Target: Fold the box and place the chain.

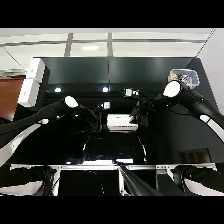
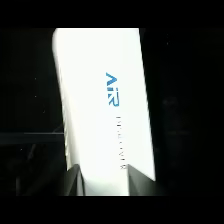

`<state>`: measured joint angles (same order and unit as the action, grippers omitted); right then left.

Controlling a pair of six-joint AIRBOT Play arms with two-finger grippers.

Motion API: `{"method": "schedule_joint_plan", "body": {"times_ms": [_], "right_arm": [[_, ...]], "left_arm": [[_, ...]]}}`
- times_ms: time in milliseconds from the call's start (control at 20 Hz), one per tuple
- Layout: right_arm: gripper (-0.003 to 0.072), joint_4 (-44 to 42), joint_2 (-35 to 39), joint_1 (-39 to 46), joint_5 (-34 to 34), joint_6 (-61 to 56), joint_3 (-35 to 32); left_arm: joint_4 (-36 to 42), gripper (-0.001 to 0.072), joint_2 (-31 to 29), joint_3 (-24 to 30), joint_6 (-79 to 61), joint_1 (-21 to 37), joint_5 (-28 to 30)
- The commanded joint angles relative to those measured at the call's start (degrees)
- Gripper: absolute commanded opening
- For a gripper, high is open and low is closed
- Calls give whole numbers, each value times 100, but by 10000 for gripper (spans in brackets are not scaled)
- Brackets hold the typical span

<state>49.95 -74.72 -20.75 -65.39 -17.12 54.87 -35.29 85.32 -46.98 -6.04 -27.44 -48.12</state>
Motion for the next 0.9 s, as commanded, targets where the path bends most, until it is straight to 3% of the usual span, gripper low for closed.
{"method": "schedule_joint_plan", "body": {"times_ms": [0,850], "right_arm": [[307,22,0,-7,28,2,0],[320,20,2,-7,-291,-4,-2]], "left_arm": [[0,328,2,-4,0,0,-11],[0,328,2,-4,0,0,-11]]}}
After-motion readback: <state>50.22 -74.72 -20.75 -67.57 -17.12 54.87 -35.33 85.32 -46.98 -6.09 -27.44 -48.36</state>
